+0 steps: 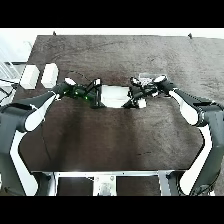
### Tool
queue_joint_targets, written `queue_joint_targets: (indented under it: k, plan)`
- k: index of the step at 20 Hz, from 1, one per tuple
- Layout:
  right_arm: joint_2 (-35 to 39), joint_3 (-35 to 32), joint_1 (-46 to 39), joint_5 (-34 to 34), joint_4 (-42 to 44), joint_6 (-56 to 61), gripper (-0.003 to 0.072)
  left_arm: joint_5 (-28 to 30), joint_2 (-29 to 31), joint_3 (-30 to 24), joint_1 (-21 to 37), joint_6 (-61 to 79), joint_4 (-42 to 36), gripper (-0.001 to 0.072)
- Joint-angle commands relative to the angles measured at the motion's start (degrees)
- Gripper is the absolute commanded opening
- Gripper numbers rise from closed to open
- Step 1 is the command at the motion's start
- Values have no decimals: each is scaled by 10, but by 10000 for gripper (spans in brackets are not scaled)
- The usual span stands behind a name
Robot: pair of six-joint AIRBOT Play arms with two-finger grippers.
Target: Fold the box and place the chain.
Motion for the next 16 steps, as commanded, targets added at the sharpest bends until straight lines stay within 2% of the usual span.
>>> queue_joint_targets:
  k: [1,2,3,5,6,7,16]
  plan:
    - [0,0,1,6,0,0,499,22,0,0,0,7,-3,649]
    - [0,0,1,6,0,0,499,22,0,0,-1,9,-3,647]
    - [0,0,1,6,0,0,500,20,0,0,-1,10,-3,596]
    - [0,0,1,6,0,0,499,18,0,-2,-1,10,-2,587]
    - [0,0,1,6,0,0,499,18,-1,-2,-1,11,-2,545]
    - [0,0,1,6,0,0,499,17,-1,-2,-1,10,-1,469]
    - [0,0,1,6,0,0,499,16,0,-2,0,10,-1,469]
